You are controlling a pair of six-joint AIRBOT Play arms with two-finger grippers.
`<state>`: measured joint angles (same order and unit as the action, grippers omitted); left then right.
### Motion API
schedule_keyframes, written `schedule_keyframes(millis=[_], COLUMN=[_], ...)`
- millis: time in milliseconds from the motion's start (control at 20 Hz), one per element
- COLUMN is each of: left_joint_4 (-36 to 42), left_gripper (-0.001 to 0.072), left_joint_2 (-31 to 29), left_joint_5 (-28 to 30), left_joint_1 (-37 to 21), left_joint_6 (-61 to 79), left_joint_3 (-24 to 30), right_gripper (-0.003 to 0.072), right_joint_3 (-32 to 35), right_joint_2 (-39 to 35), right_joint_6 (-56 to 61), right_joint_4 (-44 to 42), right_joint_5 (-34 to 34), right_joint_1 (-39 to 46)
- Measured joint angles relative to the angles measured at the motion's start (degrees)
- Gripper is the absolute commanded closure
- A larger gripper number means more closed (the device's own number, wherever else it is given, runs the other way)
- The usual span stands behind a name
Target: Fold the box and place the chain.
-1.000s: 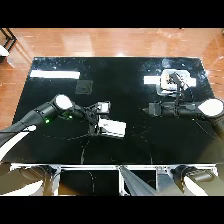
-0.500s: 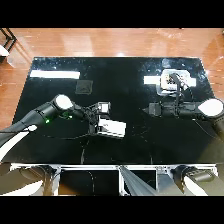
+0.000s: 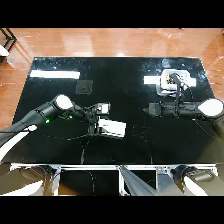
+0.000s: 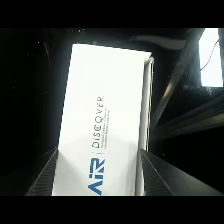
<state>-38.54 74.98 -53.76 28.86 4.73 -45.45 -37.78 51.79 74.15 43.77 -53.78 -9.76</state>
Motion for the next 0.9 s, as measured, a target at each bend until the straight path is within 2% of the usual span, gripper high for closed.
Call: schedule_keyframes(millis=[800, 850, 900], left_joint_4=[-3.43, -4.2, -4.83], left_gripper=[0.0094, 0.012, 0.0235], left_joint_2=[0.72, 0.74, 0.72], left_joint_5=[1.99, 2.38, 2.89], left_joint_1=[1.38, 1.81, 2.21], left_joint_6=[-1.03, -1.68, -2.36], left_joint_3=[0.0, 0.0, 0.0], right_gripper=[0.0664, 0.0664, 0.0664], right_joint_3=[0.0, 0.0, 0.0], right_joint_2=[0.0, 0.0, 0.0], right_joint_6=[0.0, 0.0, 0.0], right_joint_4=[0.02, 0.02, 0.02], right_joint_5=[0.02, 0.02, 0.04], right_joint_1=[0.0, 0.0, 0.0])
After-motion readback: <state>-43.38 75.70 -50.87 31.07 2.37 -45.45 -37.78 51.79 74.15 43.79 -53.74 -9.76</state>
